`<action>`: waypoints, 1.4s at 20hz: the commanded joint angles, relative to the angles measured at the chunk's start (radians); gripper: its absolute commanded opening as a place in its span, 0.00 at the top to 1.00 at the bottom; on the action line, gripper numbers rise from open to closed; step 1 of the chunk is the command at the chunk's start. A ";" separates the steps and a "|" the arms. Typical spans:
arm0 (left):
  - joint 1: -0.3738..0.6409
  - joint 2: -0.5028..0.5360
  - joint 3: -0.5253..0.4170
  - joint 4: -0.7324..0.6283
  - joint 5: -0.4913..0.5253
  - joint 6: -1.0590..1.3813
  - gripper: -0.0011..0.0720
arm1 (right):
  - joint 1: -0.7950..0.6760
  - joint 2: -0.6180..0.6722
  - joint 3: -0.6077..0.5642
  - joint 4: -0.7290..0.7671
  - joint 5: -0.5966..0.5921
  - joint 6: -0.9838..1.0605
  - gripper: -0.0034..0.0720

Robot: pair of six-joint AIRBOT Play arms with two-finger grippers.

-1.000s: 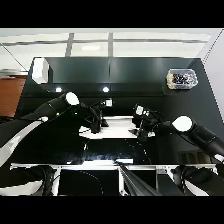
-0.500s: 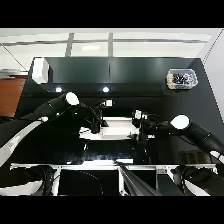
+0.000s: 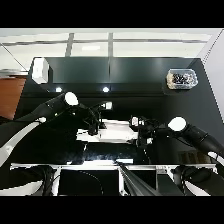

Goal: Fold the box and place the chain.

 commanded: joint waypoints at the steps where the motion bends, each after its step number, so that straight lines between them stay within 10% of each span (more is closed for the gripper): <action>1: 0.000 0.038 0.001 0.028 -0.024 -0.012 0.95 | 0.004 -0.003 -0.001 -0.004 -0.011 -0.010 0.02; 28: -0.021 0.035 -0.018 0.010 0.031 -0.011 0.95 | 0.011 -0.058 -0.001 -0.003 -0.068 -0.104 0.02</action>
